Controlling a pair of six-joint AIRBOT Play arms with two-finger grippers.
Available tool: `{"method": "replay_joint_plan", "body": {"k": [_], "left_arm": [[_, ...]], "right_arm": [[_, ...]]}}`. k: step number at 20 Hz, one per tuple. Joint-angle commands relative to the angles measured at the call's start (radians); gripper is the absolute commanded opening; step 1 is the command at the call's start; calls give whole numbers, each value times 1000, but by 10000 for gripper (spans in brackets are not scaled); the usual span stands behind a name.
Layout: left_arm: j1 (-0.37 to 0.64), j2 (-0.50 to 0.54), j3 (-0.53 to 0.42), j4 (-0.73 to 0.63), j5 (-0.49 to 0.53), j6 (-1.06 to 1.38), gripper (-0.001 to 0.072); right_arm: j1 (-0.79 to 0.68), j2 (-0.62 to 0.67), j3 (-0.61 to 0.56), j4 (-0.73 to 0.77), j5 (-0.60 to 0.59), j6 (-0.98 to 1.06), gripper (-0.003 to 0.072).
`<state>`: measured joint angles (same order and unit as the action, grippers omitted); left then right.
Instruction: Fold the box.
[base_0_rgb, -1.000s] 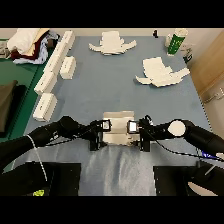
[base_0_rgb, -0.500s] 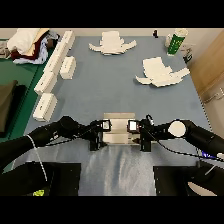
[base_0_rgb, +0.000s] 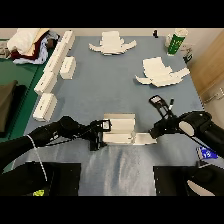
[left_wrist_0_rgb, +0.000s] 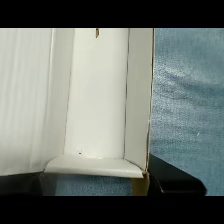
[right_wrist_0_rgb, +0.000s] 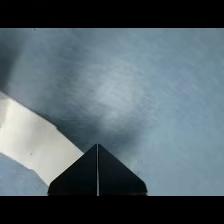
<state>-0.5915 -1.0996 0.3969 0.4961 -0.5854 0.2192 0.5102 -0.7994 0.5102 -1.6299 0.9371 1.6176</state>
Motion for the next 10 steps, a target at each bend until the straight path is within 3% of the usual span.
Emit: {"method": "replay_joint_plan", "body": {"k": [1, 10], "left_arm": [[-1, 0, 1, 0, 0, 0, 555], [-1, 0, 1, 0, 0, 0, 555]], "right_arm": [[-113, -5, -14, 2, 36, 311, -1], [-180, -84, -59, 504, 13, 26, -2]]}}
